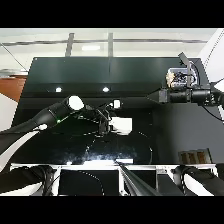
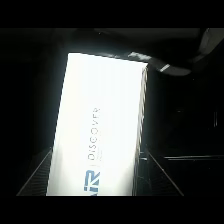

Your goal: Fold the box and place the chain.

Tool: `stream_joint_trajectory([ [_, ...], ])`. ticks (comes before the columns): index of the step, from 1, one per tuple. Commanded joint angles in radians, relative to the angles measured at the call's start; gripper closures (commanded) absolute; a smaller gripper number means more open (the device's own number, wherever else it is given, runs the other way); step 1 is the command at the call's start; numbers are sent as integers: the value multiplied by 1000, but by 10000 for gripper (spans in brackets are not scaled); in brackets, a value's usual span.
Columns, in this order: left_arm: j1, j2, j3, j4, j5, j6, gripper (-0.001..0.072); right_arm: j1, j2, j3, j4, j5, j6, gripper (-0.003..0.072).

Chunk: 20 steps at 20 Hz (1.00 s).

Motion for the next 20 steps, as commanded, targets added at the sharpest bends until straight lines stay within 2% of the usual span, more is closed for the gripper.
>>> stream_joint_trajectory([
  [1, 0, -3, 0, 3, 10, 8, 4, 0, 0, 1, 0, 0, 0, 658],
  [10, -1, -23, -3, 8, 0, 8, 4, 0, 0, 1, 0, 0, 0, 658],
  [14, -8, -33, -5, 51, 34, 7, 4, 0, 0, 1, 0, -5, 0, 658],
  [18, -34, -89, -7, 50, 63, 6, 7, 0, 0, 1, -1, -5, 0, 658],
  [19, -39, -94, -7, 51, 74, -2, 38, 0, 0, 1, -3, -5, 0, 658],
  [20, -40, -93, -6, 51, 79, -2, 125, 0, 0, 1, -8, -5, 0, 657],
])
